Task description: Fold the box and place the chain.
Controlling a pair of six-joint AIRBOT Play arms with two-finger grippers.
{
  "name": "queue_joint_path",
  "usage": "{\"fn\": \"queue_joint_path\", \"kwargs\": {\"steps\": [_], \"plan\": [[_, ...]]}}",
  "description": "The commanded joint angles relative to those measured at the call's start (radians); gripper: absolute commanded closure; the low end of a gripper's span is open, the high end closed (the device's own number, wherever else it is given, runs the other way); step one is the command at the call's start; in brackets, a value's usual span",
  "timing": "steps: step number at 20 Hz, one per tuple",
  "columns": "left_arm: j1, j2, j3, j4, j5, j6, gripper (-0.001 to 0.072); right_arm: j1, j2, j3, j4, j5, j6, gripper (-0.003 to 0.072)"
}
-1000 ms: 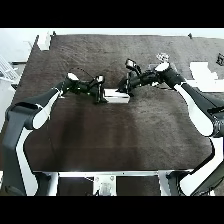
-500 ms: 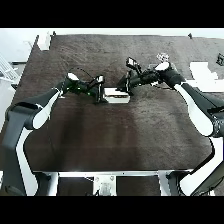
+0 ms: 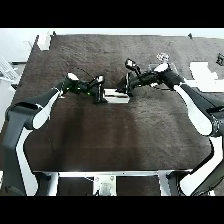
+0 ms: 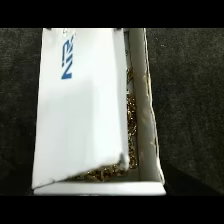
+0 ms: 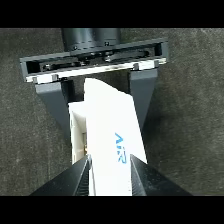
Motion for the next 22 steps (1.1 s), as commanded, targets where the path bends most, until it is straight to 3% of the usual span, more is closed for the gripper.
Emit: {"fn": "queue_joint_path", "kwargs": {"steps": [1, 9, 10, 12, 13, 22], "plan": [[0.0, 0.001, 0.0, 0.0, -0.001, 0.0, 0.0231, 0.008, 0.0, -0.021, 0.002, 0.007, 0.002, 0.0398], [0.0, 0.001, 0.0, 0.0, -0.001, 0.0, 0.0231, 0.013, 0.0, -0.066, 0.002, 0.009, 0.002, 0.0394], [0.0, 0.001, 0.0, 0.0, -0.001, 0.0, 0.0231, 0.013, 0.0, -0.068, 0.003, 0.009, 0.002, 0.0374], [0.0, 0.001, 0.0, 0.0, -0.001, 0.0, 0.023, 0.013, 0.0, -0.07, 0.004, 0.009, 0.002, 0.0223], [0.0, 0.001, 0.0, 0.0, -0.001, 0.0, 0.0231, 0.012, 0.0, -0.07, 0.013, 0.01, 0.002, 0.0214], [0.0, 0.001, 0.0, 0.0, 0.0, 0.0, 0.0231, -0.013, 0.0, -0.072, 0.174, 0.052, 0.002, 0.0217]]}}
